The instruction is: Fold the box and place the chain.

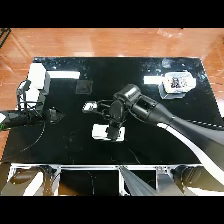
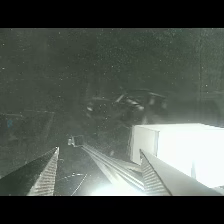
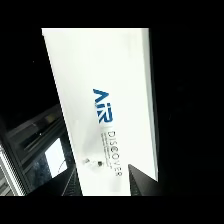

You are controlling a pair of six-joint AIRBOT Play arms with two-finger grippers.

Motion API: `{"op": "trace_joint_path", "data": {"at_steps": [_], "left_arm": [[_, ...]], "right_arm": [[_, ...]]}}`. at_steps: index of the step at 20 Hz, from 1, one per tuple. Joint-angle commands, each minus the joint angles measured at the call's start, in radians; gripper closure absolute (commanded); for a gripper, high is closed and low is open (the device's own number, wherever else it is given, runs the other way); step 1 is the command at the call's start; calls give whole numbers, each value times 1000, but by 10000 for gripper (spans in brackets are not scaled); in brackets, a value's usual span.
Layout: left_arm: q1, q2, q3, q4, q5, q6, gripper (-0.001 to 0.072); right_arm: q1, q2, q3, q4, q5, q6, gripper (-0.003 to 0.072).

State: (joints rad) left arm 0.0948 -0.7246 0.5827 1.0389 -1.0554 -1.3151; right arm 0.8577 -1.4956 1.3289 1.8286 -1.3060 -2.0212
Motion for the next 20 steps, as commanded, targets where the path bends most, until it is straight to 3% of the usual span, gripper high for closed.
{"op": "trace_joint_path", "data": {"at_steps": [1, 3, 4, 5, 7, 9, 12, 13, 20], "left_arm": [[1, -1, 0, 0, -2, 0, 97], [1, -1, 0, 0, -2, 0, 97], [1, -1, 0, -1, 2, 0, 97], [0, -1, 0, -2, 8, 0, 97], [0, -1, 0, -2, 11, 0, 97], [0, -1, 0, -2, 13, 0, 97], [-13, -1, 0, -3, 28, 0, 97], [-23, -1, 0, -3, 31, 0, 97], [-33, -5, 0, 0, 39, 0, 97]], "right_arm": [[-35, 73, 0, 5, -26, 141, 282], [-85, 146, -7, 42, -91, 256, 302], [-112, 192, -36, 65, -97, 314, 543], [-141, 250, -94, 83, -84, 358, 661], [-187, 386, -283, 176, 8, 374, 665], [-219, 502, -501, 374, 230, 429, 665], [-218, 527, -710, 639, 616, 493, 665], [-218, 509, -731, 704, 678, 492, 665], [-217, 424, -731, 733, 628, 491, 664]]}}
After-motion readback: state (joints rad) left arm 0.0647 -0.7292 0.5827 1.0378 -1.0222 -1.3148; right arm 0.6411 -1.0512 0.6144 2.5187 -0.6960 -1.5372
